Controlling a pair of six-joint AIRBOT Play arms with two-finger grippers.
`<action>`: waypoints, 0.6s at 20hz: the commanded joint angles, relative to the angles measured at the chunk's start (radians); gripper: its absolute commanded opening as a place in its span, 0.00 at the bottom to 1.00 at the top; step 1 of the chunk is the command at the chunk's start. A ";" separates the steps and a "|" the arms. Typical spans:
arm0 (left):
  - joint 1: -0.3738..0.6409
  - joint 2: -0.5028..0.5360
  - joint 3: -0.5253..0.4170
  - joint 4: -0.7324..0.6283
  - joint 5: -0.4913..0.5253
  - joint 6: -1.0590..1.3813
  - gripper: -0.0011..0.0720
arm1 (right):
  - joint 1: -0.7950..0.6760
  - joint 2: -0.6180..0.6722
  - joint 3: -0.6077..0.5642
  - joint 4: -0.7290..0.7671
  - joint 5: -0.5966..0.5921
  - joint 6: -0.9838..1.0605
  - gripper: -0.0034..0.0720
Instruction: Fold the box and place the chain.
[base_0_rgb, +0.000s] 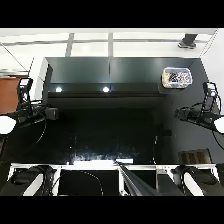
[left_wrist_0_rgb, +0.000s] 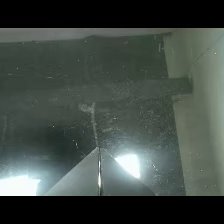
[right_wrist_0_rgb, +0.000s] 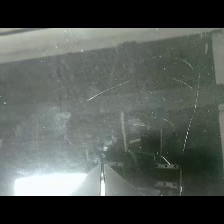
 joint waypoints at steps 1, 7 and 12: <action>-0.009 0.012 -0.025 -0.010 0.032 0.000 0.05 | -0.001 0.002 -0.011 -0.004 -0.017 0.002 0.07; -0.008 0.012 -0.025 -0.018 0.031 0.000 0.05 | -0.001 0.002 -0.011 -0.004 -0.017 0.002 0.07; -0.008 0.012 -0.025 -0.018 0.031 0.000 0.05 | -0.001 0.002 -0.011 -0.004 -0.017 0.003 0.07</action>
